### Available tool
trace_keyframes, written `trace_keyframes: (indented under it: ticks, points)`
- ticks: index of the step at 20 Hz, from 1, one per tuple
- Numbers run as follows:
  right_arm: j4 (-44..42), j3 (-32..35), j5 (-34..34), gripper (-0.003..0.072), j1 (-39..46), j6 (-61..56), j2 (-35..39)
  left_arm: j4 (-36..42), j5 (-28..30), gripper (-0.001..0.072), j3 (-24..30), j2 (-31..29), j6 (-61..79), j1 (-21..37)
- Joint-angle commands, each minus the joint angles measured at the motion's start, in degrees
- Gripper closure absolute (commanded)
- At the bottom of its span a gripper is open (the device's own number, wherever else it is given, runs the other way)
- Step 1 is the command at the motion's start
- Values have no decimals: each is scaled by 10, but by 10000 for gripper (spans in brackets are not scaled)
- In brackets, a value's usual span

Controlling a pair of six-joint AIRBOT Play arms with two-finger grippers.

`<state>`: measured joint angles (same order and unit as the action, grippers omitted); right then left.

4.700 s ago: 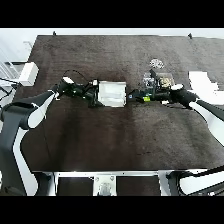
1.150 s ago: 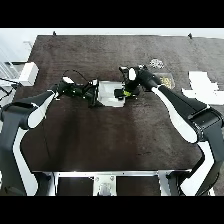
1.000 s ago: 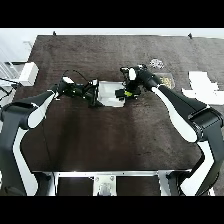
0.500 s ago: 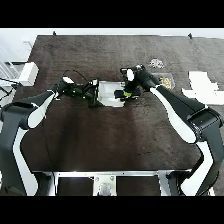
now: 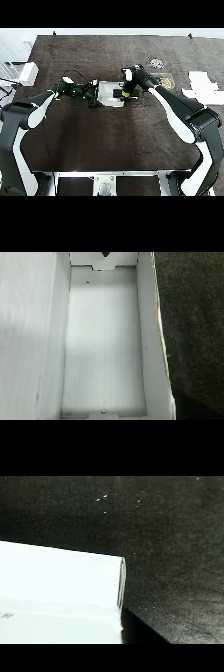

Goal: Fold the box and place the chain.

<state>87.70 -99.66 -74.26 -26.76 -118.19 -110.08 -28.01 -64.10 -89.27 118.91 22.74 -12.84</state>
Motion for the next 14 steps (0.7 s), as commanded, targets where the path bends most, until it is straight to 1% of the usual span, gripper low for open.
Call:
trace_keyframes:
  ticks: [1,4,5,6,7,11,12,14]
  points:
    - [-9,-1,-3,678,-1,-5,-5,0,0,411,0,0,0,0]
    - [-11,-1,-3,677,0,-5,-5,0,0,412,0,0,0,0]
    - [-11,-2,-2,551,0,-5,-5,0,0,411,0,0,0,0]
    - [-11,-4,-3,350,0,-4,-5,0,0,411,0,0,0,0]
    - [-10,-9,-3,249,2,6,-5,0,0,412,0,0,0,0]
    - [-11,-35,-5,243,5,30,10,0,0,411,0,0,0,0]
    - [-11,-39,-16,240,4,34,16,0,0,412,0,0,0,0]
    - [-10,-40,-63,230,5,50,32,0,0,411,0,0,0,0]
